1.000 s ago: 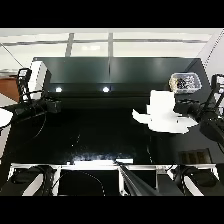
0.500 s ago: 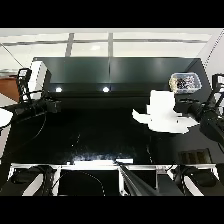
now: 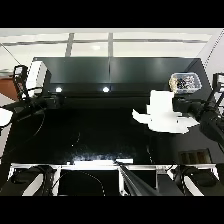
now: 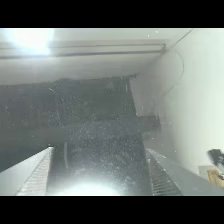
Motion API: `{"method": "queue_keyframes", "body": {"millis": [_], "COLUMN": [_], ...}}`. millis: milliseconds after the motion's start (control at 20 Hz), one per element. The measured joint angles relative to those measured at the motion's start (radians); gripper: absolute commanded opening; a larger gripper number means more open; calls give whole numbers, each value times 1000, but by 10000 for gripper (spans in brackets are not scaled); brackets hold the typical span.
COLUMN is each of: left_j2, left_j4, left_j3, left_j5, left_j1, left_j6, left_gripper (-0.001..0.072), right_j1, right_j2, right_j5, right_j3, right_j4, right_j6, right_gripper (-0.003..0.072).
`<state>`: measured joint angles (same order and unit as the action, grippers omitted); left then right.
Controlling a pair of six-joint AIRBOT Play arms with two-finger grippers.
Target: Fold the box and place the chain.
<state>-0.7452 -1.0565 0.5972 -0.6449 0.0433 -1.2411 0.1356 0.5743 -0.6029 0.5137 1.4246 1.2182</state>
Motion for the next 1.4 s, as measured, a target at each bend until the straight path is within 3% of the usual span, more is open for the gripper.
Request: {"method": "queue_keyframes", "body": {"millis": [150,400,650,900,1050,1100,1150,1400], "left_j2": [0,0,-7,-26,-34,-35,-37,-38], "left_j4": [1,19,40,47,50,51,51,52], "left_j3": [0,0,0,0,0,0,0,0], "left_j5": [16,46,4,-31,-40,-39,-39,-39], "left_j1": [0,0,0,0,0,0,0,0], "left_j6": [13,26,30,29,29,29,29,29], "left_gripper": [694,694,694,694,694,694,694,694], "right_j1": [-117,-463,-729,-838,-854,-856,-859,-862], "right_j2": [60,271,486,652,709,721,729,741], "right_j5": [-115,-302,-448,-571,-593,-597,-598,-659], "right_j3": [63,217,291,342,351,352,354,363], "right_j4": [-72,-77,261,529,582,592,600,620], "right_j6": [-32,101,409,657,722,737,747,815], "right_gripper": [716,709,709,708,314,148,52,27]}}
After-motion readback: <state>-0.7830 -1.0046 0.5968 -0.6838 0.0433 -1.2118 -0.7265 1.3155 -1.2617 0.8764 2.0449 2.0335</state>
